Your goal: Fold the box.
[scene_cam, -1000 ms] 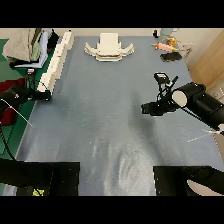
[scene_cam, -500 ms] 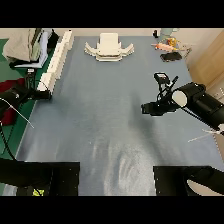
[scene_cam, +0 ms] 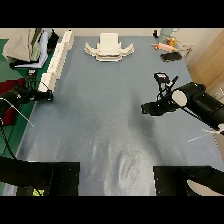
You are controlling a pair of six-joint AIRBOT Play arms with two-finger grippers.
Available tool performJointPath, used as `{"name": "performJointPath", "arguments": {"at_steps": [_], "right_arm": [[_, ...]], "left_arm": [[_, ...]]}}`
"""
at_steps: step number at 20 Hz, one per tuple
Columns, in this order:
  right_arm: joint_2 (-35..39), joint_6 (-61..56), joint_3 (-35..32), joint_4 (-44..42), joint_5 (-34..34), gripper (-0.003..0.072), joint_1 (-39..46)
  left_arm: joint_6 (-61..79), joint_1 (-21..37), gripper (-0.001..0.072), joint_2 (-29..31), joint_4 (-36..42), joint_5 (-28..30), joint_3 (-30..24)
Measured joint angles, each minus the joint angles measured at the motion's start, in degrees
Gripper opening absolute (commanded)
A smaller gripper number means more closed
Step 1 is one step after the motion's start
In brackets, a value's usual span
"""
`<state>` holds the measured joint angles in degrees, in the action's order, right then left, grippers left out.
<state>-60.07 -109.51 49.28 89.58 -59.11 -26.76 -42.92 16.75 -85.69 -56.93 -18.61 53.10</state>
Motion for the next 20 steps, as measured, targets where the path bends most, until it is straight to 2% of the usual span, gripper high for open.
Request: {"name": "performJointPath", "arguments": {"at_steps": [3, 6, 9, 13, 14, 15, 16, 20], "right_arm": [[0.0, 0.0, 0.0, -0.1, 0.0, 0.0006, 0.0], [0.0, 0.0, 0.0, 0.0, 0.0, 0.0006, 0.0], [0.0, 0.0, 0.0, 0.0, 0.0, 0.0006, 0.0], [0.0, 0.0, 0.0, -0.1, 0.0, 0.0006, 0.0], [0.0, 0.0, 0.0, -0.1, 0.0, 0.0006, 0.0], [0.0, 0.0, 0.0, 0.0, 0.0, 0.0006, 0.0], [0.0, 0.0, 0.0, 0.0, 0.0, 0.0006, 0.0], [0.0, 0.0, 0.0, 0.0, 0.0, 0.0006, 0.0]], "left_arm": [[0.0, 0.5, 0.0696, 0.8, -0.9, -1.7, 0.0], [0.0, 1.8, 0.0697, 3.5, -2.4, -6.0, 0.0], [0.0, 3.4, 0.0696, 7.5, -3.4, -11.9, 0.0], [-2.1, 4.4, 0.0695, 13.3, -7.8, -23.0, 0.0], [-3.4, 4.5, 0.0583, 14.8, -9.3, -25.7, 0.0], [-5.3, 4.6, 0.0316, 16.5, -10.4, -28.6, 0.0], [-6.9, 4.6, 0.0015, 18.2, -11.0, -31.3, 0.0], [-10.8, 0.6, 0.0017, 24.8, -10.8, -41.2, 0.0]]}}
